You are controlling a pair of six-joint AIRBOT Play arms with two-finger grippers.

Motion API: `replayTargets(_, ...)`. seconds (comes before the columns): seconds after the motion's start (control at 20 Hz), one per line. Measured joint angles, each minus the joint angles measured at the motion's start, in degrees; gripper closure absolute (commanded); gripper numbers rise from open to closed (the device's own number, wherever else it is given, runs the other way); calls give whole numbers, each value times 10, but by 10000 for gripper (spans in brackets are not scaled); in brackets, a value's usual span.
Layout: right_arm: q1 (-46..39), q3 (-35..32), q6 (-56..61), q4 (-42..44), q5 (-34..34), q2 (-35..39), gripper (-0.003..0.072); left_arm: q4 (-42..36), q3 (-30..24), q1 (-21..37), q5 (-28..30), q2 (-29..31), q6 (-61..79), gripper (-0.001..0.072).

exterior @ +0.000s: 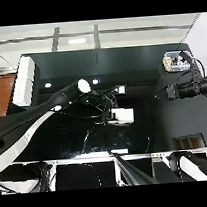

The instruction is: Fold the box and place the chain.

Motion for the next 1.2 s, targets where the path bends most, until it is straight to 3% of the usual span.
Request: replayTargets(1.2,-1,0,0,-1,-11,0,663,68,22,-27,-21,1,-30,-11)
